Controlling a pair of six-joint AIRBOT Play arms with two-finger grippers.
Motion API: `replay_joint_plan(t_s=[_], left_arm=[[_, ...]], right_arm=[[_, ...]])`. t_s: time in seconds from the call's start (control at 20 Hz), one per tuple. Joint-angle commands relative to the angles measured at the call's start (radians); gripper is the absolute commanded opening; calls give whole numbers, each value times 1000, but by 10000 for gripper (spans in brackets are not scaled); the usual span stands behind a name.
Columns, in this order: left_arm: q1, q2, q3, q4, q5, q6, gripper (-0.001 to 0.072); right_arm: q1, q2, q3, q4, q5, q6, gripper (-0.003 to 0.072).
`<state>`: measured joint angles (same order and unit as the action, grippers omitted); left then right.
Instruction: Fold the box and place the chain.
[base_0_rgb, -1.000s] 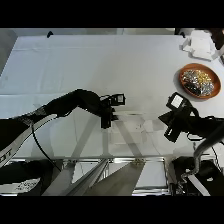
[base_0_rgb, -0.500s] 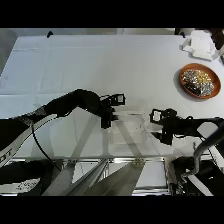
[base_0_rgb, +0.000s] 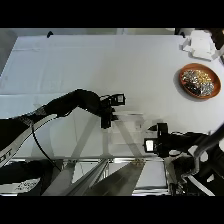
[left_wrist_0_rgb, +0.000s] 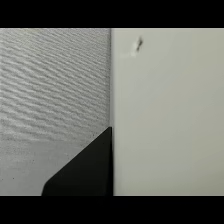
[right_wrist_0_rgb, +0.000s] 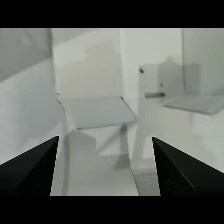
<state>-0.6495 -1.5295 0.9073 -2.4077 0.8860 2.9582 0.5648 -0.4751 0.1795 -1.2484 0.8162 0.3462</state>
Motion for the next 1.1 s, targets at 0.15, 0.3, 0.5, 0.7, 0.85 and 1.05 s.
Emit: replay_joint_plan(t_s=[0.15,0.3,0.5,0.7,0.85,1.05], left_arm=[[0,0,-1,0,0,0,11],[0,0,0,0,0,0,11],[0,0,0,0,0,0,11],[0,0,0,0,0,0,11],[0,0,0,0,0,0,11],[0,0,0,0,0,0,11]], right_arm=[[149,2,-50,-12,-188,118,649],[149,-45,-53,-13,-208,118,646],[149,-96,-53,-40,-208,117,643],[149,-96,-53,-37,-273,121,642],[148,-94,-51,-24,-326,120,642],[147,-70,-32,62,-338,98,643]])
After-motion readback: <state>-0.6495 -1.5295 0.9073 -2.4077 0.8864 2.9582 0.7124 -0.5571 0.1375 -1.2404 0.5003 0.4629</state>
